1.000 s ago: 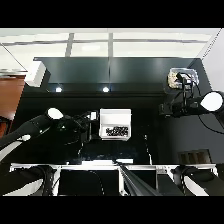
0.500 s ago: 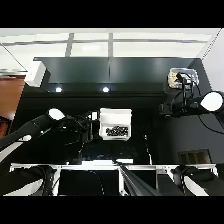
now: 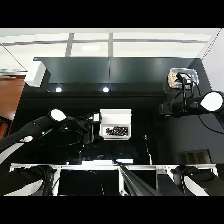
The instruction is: Fold the box and place the chain.
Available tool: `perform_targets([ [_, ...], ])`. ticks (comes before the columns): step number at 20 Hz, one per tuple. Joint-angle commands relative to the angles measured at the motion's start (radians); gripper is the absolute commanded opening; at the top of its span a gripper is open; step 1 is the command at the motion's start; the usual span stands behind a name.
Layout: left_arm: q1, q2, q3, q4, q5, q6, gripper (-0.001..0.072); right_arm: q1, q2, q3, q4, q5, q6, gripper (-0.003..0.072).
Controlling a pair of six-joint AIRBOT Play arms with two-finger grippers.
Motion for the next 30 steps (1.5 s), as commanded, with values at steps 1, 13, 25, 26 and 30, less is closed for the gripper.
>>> perform_targets([
  [1, -0.002, 0.0, 0.001, -0.001, 0.016, -0.003, 0.0386, 0.001, 0.0, 0.0, 0.007, -0.027, -0.001, 0.0283],
  [13, -0.009, 0.0, 0.001, 0.0, 0.034, -0.003, 0.0386, 0.181, -0.237, 0.032, 0.379, -0.383, -0.119, 0.0638],
  [25, -0.009, 0.0, 0.001, 0.0, 0.033, -0.003, 0.0386, 0.281, -0.221, 0.05, 0.408, -0.25, -0.716, 0.0628],
  [26, -0.009, 0.0, 0.001, 0.0, 0.033, -0.003, 0.0386, 0.281, -0.204, 0.057, 0.406, -0.218, -0.791, 0.0629],
  [30, -0.009, 0.0, 0.001, 0.0, 0.032, -0.003, 0.0387, 0.282, -0.185, 0.054, 0.402, -0.11, -0.925, 0.063],
])
